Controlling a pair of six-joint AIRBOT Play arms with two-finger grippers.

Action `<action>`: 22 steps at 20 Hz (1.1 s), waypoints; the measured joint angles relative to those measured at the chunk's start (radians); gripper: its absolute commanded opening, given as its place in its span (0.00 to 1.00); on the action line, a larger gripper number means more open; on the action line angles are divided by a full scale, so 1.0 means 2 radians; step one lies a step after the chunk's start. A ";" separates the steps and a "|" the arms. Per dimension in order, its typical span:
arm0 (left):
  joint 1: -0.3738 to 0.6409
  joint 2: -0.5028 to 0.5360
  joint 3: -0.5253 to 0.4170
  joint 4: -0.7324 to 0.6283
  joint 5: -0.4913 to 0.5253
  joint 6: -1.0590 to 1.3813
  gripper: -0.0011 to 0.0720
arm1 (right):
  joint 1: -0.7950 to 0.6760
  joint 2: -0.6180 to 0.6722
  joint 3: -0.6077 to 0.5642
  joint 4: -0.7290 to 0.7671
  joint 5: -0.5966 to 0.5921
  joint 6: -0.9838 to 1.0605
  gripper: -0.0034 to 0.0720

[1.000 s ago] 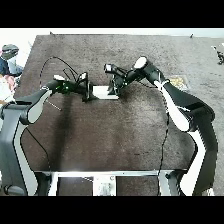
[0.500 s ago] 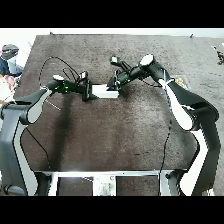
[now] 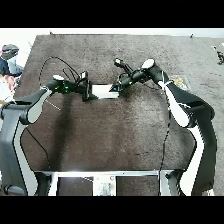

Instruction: Fold the box and place the chain.

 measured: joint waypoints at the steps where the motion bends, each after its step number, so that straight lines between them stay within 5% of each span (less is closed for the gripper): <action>1: 0.000 0.000 0.000 0.000 0.000 0.000 0.39 | -0.001 -0.005 0.000 -0.007 -0.002 0.006 0.06; 8: 0.000 0.000 0.000 0.000 -0.001 0.000 0.39 | -0.004 0.026 -0.001 -0.030 -0.010 0.018 0.06; 15: 0.000 0.000 0.000 0.000 -0.001 0.000 0.39 | -0.007 0.163 -0.013 0.029 -0.017 0.086 0.06; 18: 0.000 0.000 0.000 0.000 -0.001 0.000 0.39 | -0.016 0.248 -0.074 0.026 -0.048 0.128 0.06; 22: 0.000 0.000 0.000 0.000 0.000 0.000 0.39 | -0.033 0.414 -0.261 0.004 -0.179 0.160 0.06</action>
